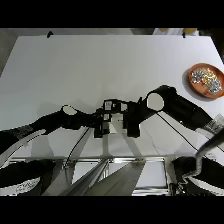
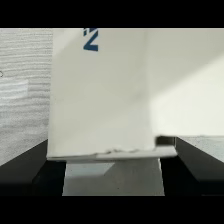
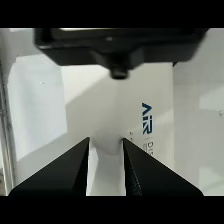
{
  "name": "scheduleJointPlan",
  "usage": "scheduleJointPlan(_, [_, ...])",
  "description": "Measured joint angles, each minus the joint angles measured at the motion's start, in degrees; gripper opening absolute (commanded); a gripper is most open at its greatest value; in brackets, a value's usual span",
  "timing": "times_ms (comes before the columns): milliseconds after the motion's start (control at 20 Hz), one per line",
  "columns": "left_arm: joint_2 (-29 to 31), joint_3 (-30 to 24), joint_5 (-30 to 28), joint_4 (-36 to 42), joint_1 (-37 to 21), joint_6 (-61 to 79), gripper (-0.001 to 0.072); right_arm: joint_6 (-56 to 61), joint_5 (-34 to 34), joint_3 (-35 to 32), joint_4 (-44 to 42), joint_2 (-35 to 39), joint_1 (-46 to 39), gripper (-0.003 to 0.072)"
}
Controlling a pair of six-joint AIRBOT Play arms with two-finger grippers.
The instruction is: Fold the box and place the chain.
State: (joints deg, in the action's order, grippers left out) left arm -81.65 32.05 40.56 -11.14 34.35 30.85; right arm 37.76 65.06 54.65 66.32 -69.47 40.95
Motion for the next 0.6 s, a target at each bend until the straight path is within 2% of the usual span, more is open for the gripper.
scheduleJointPlan(350, [0.00,0.00,0.00,0.00,0.00,-0.02,0.0133,0.42,-6.05,-1.53,4.00,0.70,1.44,0.0239])
scheduleJointPlan(400, [0.00,0.00,0.00,0.00,0.00,-0.02,0.0133,0.76,-6.47,-1.79,4.52,0.70,1.49,0.0222])
scheduleJointPlan(450, [0.00,0.00,-0.02,0.02,0.00,-0.04,0.0133,0.94,-6.95,-2.16,5.09,0.72,1.51,0.0164])
scheduleJointPlan(600, [0.00,0.02,-0.04,0.07,0.00,-0.15,0.0134,1.20,-7.89,-3.06,5.95,0.74,1.55,0.0142])
